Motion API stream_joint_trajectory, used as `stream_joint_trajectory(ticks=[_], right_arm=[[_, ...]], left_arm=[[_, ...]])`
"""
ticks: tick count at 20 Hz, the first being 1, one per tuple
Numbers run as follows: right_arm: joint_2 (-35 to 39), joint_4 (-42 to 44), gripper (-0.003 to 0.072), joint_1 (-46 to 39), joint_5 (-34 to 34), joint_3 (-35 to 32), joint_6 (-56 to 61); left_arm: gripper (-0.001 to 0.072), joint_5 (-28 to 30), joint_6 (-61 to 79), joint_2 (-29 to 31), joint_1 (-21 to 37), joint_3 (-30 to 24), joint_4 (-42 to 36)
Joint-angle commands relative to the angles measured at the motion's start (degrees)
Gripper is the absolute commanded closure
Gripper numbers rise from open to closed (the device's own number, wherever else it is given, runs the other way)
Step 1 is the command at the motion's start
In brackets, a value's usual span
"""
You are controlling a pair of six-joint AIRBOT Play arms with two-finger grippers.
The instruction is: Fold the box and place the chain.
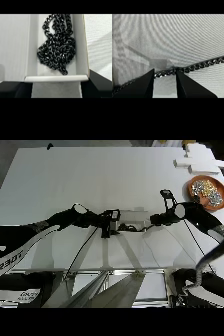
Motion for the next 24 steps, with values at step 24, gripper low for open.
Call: stream_joint_trajectory(ticks=[24], right_arm=[[31.34,38.38,0.0673,0.17,7.76,-0.07,-20.46]], left_arm=[[0.067,0.02,0.02,-0.02,0.02,0.02,0.02]])
